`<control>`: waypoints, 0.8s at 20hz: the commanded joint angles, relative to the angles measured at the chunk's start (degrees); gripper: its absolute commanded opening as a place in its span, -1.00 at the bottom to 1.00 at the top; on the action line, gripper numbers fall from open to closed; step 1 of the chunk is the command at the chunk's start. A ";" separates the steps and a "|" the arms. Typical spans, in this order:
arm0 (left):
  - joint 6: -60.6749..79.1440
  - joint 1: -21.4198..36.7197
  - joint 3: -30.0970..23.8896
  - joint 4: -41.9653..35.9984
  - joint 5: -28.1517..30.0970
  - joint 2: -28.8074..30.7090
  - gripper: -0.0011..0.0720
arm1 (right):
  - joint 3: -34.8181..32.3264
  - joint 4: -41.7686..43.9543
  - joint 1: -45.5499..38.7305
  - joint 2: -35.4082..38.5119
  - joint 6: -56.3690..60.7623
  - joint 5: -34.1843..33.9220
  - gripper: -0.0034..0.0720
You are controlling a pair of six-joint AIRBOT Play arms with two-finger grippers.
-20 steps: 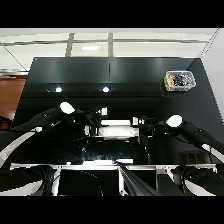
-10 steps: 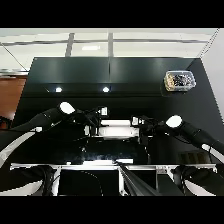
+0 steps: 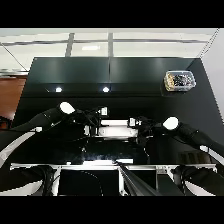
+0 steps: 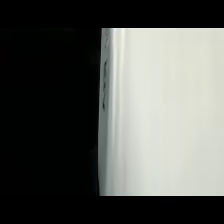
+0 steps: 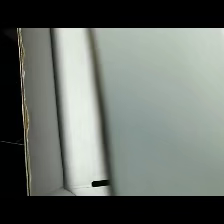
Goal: Fold the box and place the chain.
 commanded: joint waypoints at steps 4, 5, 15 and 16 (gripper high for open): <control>0.00 0.02 -0.02 -0.04 -0.07 -0.04 -0.90 | -0.02 -1.79 0.74 -0.15 1.01 -1.33 0.77; 0.00 0.02 -0.02 -0.04 -0.07 -0.04 -0.90 | -0.04 -1.79 0.74 -0.15 1.01 -1.31 0.77; -3.72 0.17 0.17 0.17 -0.13 1.22 0.27 | 0.09 -2.03 0.20 -0.15 0.90 0.11 -0.46; -6.40 0.24 0.22 0.31 -0.13 2.27 0.30 | 0.07 -2.23 0.20 -0.15 0.90 0.52 -0.46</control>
